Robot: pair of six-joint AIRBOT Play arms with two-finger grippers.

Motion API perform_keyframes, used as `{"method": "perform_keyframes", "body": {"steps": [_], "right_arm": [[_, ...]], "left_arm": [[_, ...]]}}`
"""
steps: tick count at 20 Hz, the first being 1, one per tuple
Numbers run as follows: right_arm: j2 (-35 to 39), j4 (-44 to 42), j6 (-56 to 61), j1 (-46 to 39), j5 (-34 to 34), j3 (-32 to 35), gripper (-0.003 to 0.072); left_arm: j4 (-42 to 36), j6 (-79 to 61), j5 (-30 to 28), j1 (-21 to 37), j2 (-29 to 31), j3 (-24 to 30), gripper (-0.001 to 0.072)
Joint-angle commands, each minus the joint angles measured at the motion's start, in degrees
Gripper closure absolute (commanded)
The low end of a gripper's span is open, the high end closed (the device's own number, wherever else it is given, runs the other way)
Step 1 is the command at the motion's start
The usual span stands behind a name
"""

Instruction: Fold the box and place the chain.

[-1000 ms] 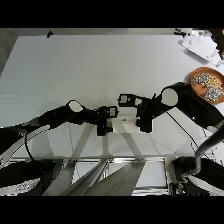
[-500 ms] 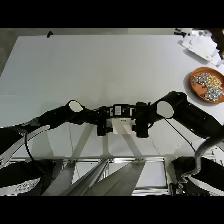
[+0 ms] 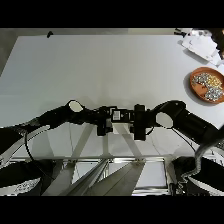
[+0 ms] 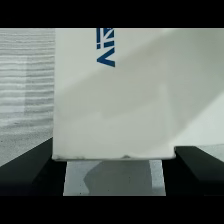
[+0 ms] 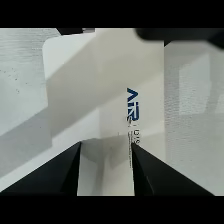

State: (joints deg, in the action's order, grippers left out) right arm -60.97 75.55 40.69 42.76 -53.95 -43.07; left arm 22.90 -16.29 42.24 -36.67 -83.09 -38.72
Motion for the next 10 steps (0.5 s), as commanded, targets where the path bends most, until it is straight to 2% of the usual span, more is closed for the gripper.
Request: {"method": "perform_keyframes", "body": {"steps": [1,6,8,10], "right_arm": [[0.11,0.39,1.11,0.13,1.09,0.48,0.0395],[0.13,0.83,1.42,0.13,1.60,0.48,0.0412],[0.31,0.83,1.46,0.15,1.97,0.48,0.0479],[1.14,1.33,1.46,0.13,2.73,0.48,0.0479]], "left_arm": [[0.02,-0.02,0.00,0.02,0.02,0.00,0.0375],[0.02,-0.02,0.00,0.02,0.02,0.00,0.0375],[0.02,-0.02,0.00,0.02,0.02,0.00,0.0375],[0.02,-0.02,0.00,0.02,0.02,0.00,0.0375]]}}
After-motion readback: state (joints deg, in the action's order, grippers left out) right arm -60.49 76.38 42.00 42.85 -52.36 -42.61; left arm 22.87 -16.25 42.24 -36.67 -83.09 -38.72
